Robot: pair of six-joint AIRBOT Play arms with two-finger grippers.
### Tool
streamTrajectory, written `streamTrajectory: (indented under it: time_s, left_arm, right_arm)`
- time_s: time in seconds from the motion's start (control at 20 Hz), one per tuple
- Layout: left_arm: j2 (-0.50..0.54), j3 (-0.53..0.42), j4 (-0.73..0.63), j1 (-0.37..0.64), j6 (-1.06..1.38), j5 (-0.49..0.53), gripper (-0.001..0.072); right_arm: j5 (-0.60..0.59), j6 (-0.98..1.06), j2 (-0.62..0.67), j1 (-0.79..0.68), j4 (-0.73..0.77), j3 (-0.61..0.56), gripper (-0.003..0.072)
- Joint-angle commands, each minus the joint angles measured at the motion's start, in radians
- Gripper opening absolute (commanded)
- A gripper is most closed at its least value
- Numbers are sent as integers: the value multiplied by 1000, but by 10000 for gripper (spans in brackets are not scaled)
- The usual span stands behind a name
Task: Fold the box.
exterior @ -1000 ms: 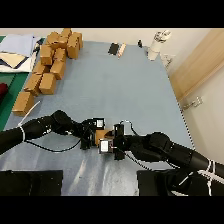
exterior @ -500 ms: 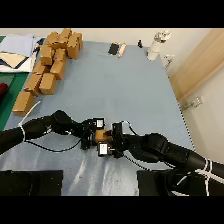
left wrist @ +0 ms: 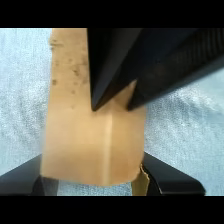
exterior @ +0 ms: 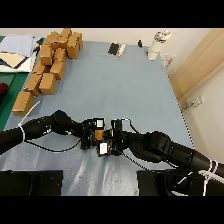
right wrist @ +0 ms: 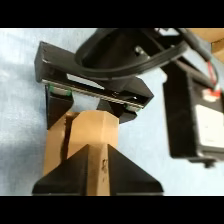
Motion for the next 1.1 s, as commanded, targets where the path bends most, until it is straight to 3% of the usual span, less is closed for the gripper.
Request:
streamTrajectory:
  time_s: [0.0, 0.3, 0.7, 0.8, 0.9, 0.95, 1.0, 1.05]
  left_arm:
    - [0, 0, 0, 0, 0, 0, 466]
    - [0, 0, 0, 0, 0, 0, 466]
    - [0, 0, 0, 0, 0, 0, 466]
    - [0, 0, 0, 0, 0, 0, 466]
    - [0, 0, 0, 0, 0, 0, 465]
    - [0, 0, 0, 0, 0, 0, 466]
    - [0, 0, 0, 0, 0, -1, 466]
    - [0, 0, 0, 0, 0, 0, 466]
  right_arm:
    - [-6, 1, -1, -1, -7, 3, 159]
    - [-6, 2, -68, 0, 5, 3, 158]
    - [-103, 26, -11, 19, 114, 4, 164]
    - [-137, 280, 82, 9, 105, 21, 172]
    - [-221, 663, 193, -27, 103, 31, 180]
    - [-297, 864, 236, -45, 103, 30, 131]
    - [-377, 1051, 263, -62, 104, 21, 5]
    - [-433, 1191, 281, -70, 111, 2, 4]
